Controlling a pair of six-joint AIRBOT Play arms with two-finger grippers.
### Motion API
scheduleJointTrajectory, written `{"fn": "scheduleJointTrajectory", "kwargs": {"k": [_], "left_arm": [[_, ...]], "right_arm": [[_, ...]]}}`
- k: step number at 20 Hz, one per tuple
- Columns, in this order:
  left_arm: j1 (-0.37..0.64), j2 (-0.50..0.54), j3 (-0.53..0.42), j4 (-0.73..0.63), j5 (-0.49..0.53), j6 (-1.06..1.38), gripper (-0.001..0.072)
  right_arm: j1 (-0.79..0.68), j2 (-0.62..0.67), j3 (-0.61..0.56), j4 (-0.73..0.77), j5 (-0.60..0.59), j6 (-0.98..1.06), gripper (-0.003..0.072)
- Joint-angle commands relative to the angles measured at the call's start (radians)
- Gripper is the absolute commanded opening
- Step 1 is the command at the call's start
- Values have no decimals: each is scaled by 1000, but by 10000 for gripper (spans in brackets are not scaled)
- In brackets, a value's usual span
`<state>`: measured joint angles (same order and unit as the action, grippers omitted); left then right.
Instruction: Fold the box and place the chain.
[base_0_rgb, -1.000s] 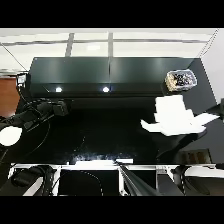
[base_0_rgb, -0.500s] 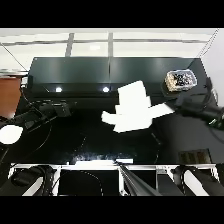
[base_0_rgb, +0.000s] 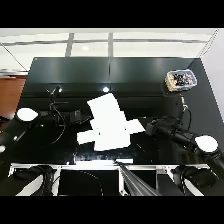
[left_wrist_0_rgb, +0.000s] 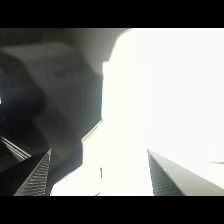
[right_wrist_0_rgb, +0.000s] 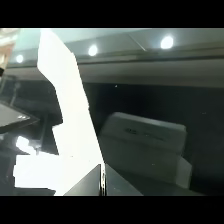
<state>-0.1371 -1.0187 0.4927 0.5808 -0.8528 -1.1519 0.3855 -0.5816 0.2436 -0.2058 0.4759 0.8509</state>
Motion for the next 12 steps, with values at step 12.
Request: {"fn": "scheduleJointTrajectory", "kwargs": {"k": [12], "left_arm": [[29, -535, 266, -129, -557, 656, 680]], "right_arm": [[80, 11, -9, 14, -28, 77, 13]]}}
